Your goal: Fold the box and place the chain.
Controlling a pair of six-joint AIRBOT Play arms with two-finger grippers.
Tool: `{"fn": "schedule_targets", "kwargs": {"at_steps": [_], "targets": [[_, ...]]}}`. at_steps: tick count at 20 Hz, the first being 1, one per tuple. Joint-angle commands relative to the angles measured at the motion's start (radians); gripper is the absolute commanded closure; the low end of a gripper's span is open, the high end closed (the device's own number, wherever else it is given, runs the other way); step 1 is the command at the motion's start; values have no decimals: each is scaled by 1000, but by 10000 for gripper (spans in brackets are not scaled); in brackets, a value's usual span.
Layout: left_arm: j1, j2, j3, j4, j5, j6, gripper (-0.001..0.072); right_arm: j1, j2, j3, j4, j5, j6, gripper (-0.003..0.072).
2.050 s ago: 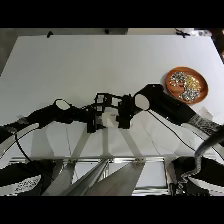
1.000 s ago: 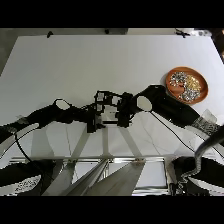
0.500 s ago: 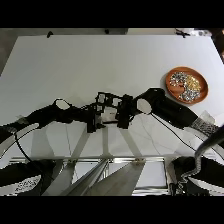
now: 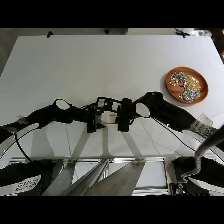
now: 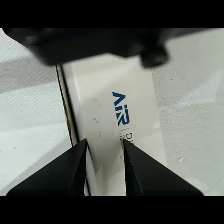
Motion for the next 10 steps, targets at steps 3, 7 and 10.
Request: {"fn": "schedule_targets", "kwargs": {"at_steps": [3, 7, 10], "targets": [[0, 1, 0, 0, -1, -1, 323, 4, 19, -6, -3, 6, 0, 468], [0, 1, 0, 0, -1, -1, 323, 4, 71, -6, -22, -13, -3, 346], [0, 1, 0, 0, -1, -1, 323, -4, 96, -6, -18, -18, 0, 318]]}}
